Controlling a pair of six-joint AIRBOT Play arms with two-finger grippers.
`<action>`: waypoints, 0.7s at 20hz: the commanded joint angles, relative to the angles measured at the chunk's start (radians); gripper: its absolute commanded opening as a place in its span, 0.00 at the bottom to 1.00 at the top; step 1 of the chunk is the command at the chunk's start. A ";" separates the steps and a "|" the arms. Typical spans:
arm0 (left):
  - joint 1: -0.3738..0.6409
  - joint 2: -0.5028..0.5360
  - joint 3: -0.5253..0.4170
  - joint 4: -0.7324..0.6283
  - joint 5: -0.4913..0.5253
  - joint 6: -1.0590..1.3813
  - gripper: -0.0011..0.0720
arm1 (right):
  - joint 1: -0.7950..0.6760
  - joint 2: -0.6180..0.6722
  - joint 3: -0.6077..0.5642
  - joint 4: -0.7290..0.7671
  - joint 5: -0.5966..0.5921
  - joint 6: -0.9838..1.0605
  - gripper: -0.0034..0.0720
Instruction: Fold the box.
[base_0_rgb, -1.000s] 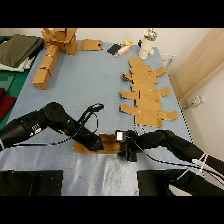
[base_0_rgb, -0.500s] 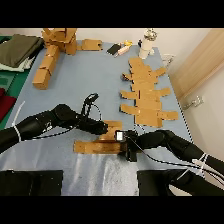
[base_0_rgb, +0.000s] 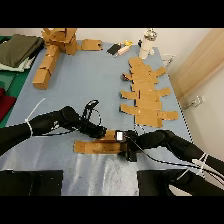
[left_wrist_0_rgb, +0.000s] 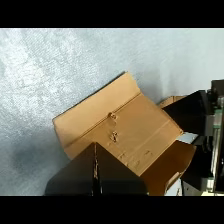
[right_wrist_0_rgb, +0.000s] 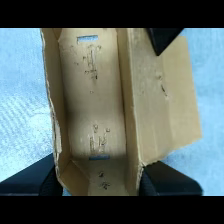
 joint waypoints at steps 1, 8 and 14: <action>0.002 -0.010 0.023 0.000 -0.018 -0.002 0.03 | 0.000 0.001 0.000 0.000 0.000 0.000 0.74; 0.039 0.169 0.027 0.012 -0.222 0.250 0.03 | 0.000 0.001 0.000 -0.008 0.000 0.000 0.74; 0.061 0.413 -0.097 0.020 -0.366 0.497 0.03 | 0.000 0.001 0.000 -0.008 0.000 0.000 0.74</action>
